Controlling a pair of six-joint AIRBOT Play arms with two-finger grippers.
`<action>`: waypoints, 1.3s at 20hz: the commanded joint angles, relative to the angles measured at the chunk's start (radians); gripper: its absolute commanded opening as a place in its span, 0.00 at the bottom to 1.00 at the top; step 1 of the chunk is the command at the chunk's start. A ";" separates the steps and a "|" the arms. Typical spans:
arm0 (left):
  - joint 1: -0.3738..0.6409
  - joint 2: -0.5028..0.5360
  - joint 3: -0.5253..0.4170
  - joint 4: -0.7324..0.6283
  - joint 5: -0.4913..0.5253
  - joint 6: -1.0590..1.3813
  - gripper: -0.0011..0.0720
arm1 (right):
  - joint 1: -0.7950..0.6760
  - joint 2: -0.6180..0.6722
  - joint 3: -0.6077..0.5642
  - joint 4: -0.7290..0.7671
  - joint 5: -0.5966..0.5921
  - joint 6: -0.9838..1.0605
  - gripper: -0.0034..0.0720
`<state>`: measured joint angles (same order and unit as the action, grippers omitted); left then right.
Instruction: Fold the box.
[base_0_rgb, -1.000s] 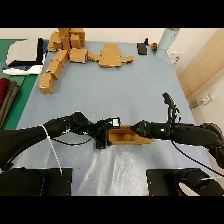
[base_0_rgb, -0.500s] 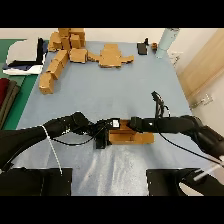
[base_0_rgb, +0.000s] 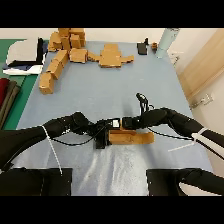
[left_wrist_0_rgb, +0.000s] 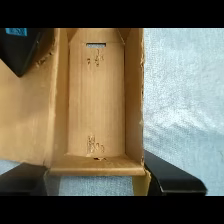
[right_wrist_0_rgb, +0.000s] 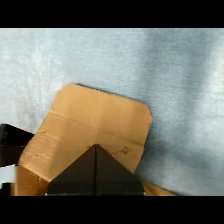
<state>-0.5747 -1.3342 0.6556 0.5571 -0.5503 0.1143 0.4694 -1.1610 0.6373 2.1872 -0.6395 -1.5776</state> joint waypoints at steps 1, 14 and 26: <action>0.001 -0.001 0.000 0.001 0.000 0.000 0.65 | 0.000 -0.040 0.006 -0.002 -0.004 -0.076 0.05; 0.001 0.000 0.000 0.001 0.000 0.000 0.65 | 0.000 0.344 0.016 -0.211 -0.223 -0.158 0.05; 0.001 -0.001 0.000 0.001 0.000 0.000 0.65 | 0.001 0.611 -0.267 -0.431 -0.430 -0.667 0.55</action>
<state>-0.5743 -1.3342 0.6556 0.5575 -0.5503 0.1143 0.4698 -0.5400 0.4068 1.8526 -1.1145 -2.1021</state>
